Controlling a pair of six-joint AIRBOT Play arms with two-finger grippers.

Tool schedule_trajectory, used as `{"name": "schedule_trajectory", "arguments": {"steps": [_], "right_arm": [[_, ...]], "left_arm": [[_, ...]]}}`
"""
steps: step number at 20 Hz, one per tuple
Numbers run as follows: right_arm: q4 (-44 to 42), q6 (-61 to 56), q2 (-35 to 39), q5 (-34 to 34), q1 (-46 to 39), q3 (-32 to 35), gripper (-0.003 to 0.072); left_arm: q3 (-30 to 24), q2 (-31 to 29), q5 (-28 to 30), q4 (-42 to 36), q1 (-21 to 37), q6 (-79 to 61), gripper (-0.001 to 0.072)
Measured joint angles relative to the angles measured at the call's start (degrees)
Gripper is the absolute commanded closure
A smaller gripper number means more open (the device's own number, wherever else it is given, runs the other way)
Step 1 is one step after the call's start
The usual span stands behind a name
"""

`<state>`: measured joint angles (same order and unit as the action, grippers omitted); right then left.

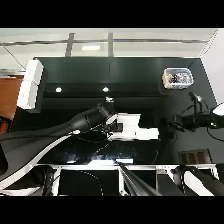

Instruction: Fold the box and place the chain.

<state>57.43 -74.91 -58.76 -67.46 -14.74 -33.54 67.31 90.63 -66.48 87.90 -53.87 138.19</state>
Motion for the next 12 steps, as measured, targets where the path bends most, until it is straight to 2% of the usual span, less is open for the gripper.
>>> {"name": "schedule_trajectory", "arguments": {"steps": [5, 11, 12], "right_arm": [[-5.9, -1.0, -6.5, -1.9, 2.7, 4.4, 0.0664], [-17.1, 7.5, -11.8, -0.3, 9.7, 5.7, 0.0662], [-19.3, 9.2, -12.1, -0.1, 10.3, 5.7, 0.0619]], "left_arm": [[0.0, 0.0, 0.0, 0.0, 0.0, 0.0, 0.0678], [0.0, 0.0, 0.0, 0.0, 0.0, 0.0, 0.0678], [0.0, 0.0, 0.0, 0.0, 0.0, 0.0, 0.0678]]}}
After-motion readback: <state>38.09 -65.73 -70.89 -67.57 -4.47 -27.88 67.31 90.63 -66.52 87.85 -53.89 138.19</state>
